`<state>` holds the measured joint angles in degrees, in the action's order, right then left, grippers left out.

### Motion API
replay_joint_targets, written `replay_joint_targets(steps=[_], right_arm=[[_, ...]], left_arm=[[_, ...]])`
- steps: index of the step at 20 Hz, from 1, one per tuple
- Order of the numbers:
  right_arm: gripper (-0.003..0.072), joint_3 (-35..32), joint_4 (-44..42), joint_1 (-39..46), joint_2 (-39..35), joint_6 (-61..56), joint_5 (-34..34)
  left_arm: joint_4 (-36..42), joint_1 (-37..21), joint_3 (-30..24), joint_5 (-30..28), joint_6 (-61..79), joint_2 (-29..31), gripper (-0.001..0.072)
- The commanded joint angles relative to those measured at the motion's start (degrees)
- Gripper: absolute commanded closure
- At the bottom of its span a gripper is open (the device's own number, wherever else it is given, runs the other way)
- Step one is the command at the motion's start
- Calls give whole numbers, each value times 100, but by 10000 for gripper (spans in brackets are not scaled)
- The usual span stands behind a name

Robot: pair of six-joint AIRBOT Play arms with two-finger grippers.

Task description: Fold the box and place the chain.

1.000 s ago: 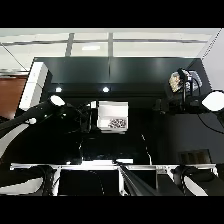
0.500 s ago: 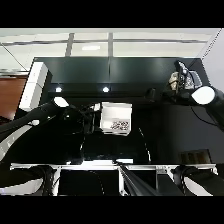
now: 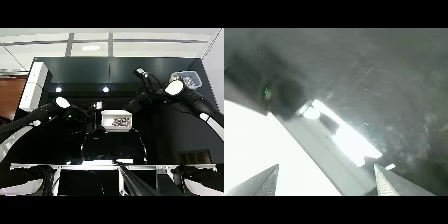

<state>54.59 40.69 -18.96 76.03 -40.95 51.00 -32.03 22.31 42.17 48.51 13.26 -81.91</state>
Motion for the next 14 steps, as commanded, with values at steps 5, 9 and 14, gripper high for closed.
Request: replay_joint_targets(steps=[5,9,14], right_arm=[[-19,31,494,-306,-186,2337,1213],[-19,28,634,-463,-186,2468,1067],[-19,26,645,-481,-170,2476,778]], left_arm=[[-26,7,2,-39,-22,-4,245],[-26,7,2,-28,-20,-4,244],[-26,9,2,-26,-22,-4,244]])
